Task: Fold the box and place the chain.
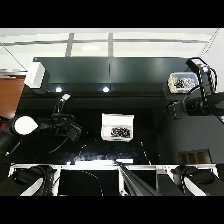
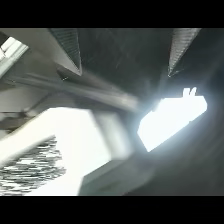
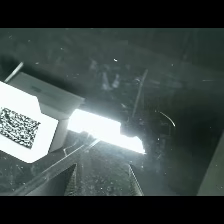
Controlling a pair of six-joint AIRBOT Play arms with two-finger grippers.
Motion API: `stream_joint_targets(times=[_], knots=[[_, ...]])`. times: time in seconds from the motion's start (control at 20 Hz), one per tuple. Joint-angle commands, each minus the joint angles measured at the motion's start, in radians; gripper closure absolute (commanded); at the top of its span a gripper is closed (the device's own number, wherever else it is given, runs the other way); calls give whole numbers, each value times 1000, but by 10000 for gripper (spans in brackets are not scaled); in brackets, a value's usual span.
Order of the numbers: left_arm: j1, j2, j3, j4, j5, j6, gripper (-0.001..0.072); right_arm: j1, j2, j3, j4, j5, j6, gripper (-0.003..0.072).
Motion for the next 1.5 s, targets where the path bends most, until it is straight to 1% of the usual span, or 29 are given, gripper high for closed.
stream_joint_targets(times=[0.0, 0.05, 0.15, 0.25, 0.35, 0.4, 0.5, 0.6, 0.75, 0.8, 1.0, 1.45], knots=[[60, 39, -137, -323, 90, 812, 14, 0, 1, 0, -10, -4, 42, 297], [41, 29, -139, -323, 94, 937, -11, 0, 1, 0, -11, -4, 48, 297], [-7, -10, -132, -325, 123, 1120, -11, 0, 1, 0, -13, -6, 56, 297], [-57, -103, -112, -340, 123, 1267, -11, 0, 0, 0, -13, -14, 61, 297], [-100, -236, -68, -341, 134, 1313, -10, 0, 0, 0, -13, -36, 61, 297], [-106, -294, -43, -342, 147, 1313, -9, 0, 0, 0, -13, -44, 60, 297], [-104, -361, -16, -348, 152, 1314, -8, 0, 0, 0, -13, -47, 60, 297], [-103, -412, -3, -430, 156, 1349, -9, 0, 0, 0, -13, -47, 60, 297], [-101, -447, 35, -473, 138, 1340, -8, 0, 0, 0, -12, -47, 60, 297], [-103, -459, 48, -467, 117, 1340, -8, 0, 0, 0, -13, -47, 59, 297], [-103, -483, 72, -470, 118, 1336, -8, 0, 0, -2, -13, -47, 56, 297], [-112, -492, 83, -441, 86, 1353, 0, 0, -1, -2, -13, -48, 56, 297]])
